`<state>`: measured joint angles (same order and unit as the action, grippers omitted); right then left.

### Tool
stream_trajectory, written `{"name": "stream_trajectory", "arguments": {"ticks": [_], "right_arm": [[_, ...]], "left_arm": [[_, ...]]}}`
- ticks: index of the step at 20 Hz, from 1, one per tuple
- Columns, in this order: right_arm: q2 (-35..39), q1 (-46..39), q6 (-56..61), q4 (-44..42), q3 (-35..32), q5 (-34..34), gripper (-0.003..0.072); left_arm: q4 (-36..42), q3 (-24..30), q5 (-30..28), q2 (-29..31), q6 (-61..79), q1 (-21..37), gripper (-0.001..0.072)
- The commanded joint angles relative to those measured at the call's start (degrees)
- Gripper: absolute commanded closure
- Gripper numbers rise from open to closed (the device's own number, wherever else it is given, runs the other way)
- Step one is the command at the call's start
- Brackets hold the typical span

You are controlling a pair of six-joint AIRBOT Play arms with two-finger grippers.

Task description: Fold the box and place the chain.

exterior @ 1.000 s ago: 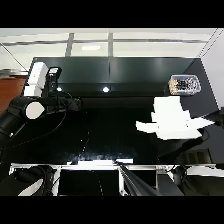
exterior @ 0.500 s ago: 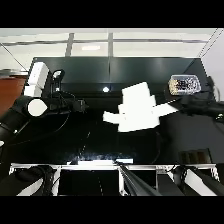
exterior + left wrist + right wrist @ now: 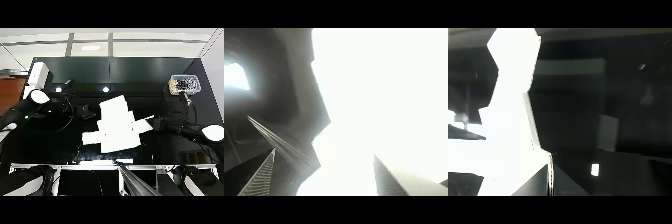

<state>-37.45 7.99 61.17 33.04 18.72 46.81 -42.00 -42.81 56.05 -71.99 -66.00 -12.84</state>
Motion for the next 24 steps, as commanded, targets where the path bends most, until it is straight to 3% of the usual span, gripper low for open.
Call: {"name": "stream_trajectory", "arguments": {"ticks": [1,6,11,15,17,20,21,24], "right_arm": [[1.2,4.9,0.8,-0.2,-1.8,-4.9,0.0662],[1.2,4.9,1.0,-0.2,-1.8,-4.9,0.0662],[1.2,4.9,1.0,-0.2,-1.8,-4.6,0.0662],[1.2,4.9,1.0,-0.2,-1.8,-4.5,0.0662],[1.2,4.9,1.0,0.0,-1.8,-4.5,0.0662],[1.2,4.9,1.0,0.1,-1.8,-4.5,0.0662],[1.2,4.9,1.0,0.1,-1.8,-4.5,0.0662],[1.2,4.9,1.0,0.1,-1.8,-4.2,0.0662]], "left_arm": [[7.3,0.0,5.1,-6.8,11.5,0.8,0.0007],[14.7,0.0,10.6,-15.9,18.7,0.8,0.0008],[28.1,0.0,16.8,-20.2,37.6,0.7,0.0009],[23.6,-0.2,20.7,-21.1,41.6,0.7,0.0037],[21.5,-0.2,21.9,-21.6,41.6,0.7,0.0138],[21.7,-0.2,23.5,-22.2,44.5,0.7,0.0156],[21.7,-0.3,23.6,-22.2,45.3,0.7,0.0214],[21.7,-0.3,23.3,-22.2,46.6,0.7,0.0227]]}}
